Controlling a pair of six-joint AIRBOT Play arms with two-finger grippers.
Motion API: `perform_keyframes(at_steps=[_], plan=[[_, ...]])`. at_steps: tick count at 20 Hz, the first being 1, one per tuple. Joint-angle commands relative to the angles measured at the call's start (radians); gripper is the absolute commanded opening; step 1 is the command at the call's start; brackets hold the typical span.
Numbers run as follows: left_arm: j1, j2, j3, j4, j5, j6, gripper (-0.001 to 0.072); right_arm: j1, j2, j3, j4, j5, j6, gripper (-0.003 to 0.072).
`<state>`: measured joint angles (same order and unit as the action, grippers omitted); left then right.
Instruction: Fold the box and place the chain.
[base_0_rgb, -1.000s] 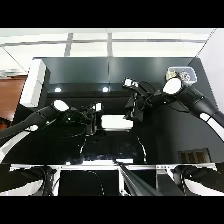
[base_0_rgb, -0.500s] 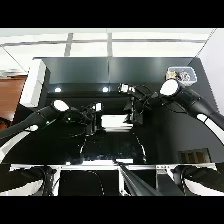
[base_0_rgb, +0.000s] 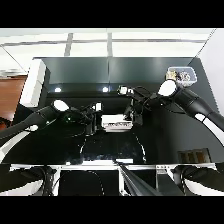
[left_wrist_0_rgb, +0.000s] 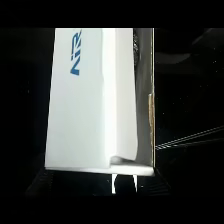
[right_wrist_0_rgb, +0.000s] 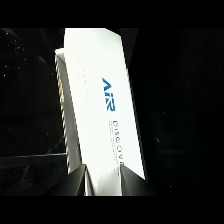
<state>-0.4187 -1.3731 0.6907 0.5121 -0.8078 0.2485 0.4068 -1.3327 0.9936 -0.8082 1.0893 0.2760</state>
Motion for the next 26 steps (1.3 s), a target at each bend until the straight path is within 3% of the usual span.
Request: perform_keyframes(at_steps=[1,7,9,24,26], plan=[[-0.001,0.0,0.001,0.0,0.0,0.002,0.039,0.0,-0.001,0.0,-0.006,0.011,0.0,0.0241],[-0.001,0.0,0.001,0.0,0.0,0.002,0.0389,0.0,-0.001,0.0,-0.024,0.018,0.0,0.0243],[-0.001,0.0,0.001,0.0,0.0,0.002,0.039,0.0,-0.001,0.0,-0.024,0.018,0.0,0.0293],[-0.001,0.0,0.001,0.0,0.0,0.002,0.039,0.021,-0.001,-0.017,-0.061,0.017,0.0,0.0293],[-0.001,0.0,0.001,0.0,0.0,0.002,0.039,0.021,-0.001,-0.017,-0.061,0.005,0.0,0.0391]])
